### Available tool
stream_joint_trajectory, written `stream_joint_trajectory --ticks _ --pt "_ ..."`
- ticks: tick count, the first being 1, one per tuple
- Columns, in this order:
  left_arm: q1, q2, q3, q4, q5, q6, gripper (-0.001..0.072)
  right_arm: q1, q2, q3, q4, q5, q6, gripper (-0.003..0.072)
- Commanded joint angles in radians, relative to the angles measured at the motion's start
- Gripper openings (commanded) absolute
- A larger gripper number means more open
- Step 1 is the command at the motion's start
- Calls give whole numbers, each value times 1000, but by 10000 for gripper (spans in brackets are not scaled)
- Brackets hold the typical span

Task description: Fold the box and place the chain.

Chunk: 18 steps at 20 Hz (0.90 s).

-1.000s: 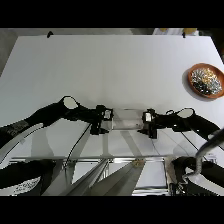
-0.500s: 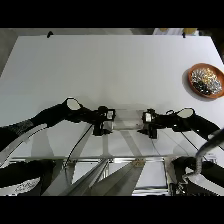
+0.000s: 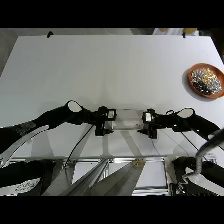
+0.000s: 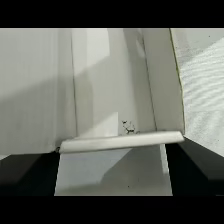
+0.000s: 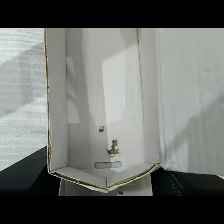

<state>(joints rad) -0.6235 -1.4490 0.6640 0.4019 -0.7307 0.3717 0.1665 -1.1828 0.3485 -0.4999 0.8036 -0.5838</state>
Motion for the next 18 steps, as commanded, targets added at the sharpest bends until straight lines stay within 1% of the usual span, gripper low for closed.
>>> stream_joint_trajectory --ticks 1,9,11,12,13,15,17,18 --pt "-10 -8 -1 -6 16 14 698 0 0 0 0 0 0 295" --pt "-15 -8 -1 -58 23 14 688 0 0 0 0 0 0 295" --pt "-14 -9 -1 -58 23 14 632 0 0 0 0 0 0 295" --pt "-14 -13 -1 -58 23 14 629 0 0 0 0 0 0 295" --pt "-14 -20 -1 -57 24 14 610 0 0 0 0 0 0 295" --pt "-15 -38 -3 -57 24 13 443 0 0 0 0 0 0 295" --pt "-19 -48 -3 -56 24 13 259 0 0 0 0 0 0 295" --pt "-19 -48 -3 -53 24 13 248 0 0 0 0 0 0 295"
